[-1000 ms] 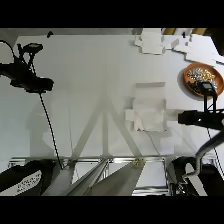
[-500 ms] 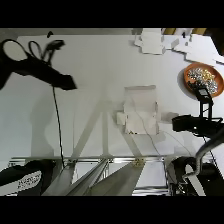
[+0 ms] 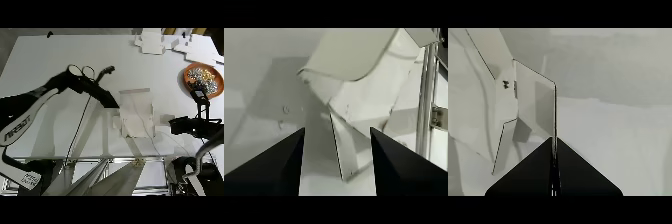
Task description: Fold the box and place the chain.
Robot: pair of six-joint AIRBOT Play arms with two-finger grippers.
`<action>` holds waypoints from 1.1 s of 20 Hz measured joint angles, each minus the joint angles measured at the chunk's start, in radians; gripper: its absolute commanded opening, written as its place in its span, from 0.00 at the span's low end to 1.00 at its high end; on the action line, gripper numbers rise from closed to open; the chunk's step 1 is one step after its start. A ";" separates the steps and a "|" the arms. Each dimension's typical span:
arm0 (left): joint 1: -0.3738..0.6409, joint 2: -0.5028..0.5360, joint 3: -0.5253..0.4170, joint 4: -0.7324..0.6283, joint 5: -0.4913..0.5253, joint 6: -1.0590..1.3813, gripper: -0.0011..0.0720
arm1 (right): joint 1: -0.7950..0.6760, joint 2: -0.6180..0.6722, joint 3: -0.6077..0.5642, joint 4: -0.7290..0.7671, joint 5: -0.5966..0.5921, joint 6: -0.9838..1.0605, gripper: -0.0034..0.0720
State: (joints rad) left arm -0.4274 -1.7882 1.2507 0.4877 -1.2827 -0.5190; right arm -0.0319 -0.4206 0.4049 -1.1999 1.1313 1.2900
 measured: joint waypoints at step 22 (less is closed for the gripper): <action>-0.049 -0.030 0.019 -0.081 -0.004 0.238 0.01 | 0.000 0.000 0.005 0.061 0.008 -0.013 0.22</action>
State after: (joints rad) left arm -0.4767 -1.8183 1.2701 0.4065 -1.2865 -0.2806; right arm -0.0315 -0.4206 0.4099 -1.1389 1.1393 1.2774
